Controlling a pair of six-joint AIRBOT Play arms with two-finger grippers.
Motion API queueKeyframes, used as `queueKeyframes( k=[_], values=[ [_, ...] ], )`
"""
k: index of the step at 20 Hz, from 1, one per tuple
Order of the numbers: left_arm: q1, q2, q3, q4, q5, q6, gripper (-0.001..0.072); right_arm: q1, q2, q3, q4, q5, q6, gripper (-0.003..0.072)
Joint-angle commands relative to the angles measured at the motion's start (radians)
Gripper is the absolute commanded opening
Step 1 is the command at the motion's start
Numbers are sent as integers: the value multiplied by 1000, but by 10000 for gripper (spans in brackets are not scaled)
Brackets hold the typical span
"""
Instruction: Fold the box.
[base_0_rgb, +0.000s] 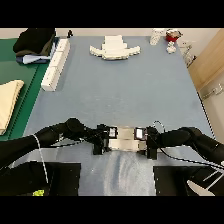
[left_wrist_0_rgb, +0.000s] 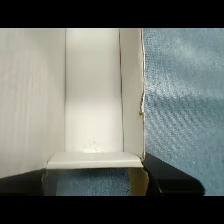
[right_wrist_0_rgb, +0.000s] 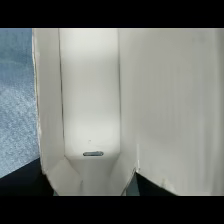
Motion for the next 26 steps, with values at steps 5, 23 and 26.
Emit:
queueKeyframes(
  k=[5,23,26],
  values=[
    [0,0,0,-1,0,-1,530,1,69,87,-198,-167,293,718],
    [0,0,1,-2,0,-10,530,86,128,192,79,114,1713,210],
    [0,0,1,-2,0,-10,530,86,72,193,39,179,1713,210]
  ],
)
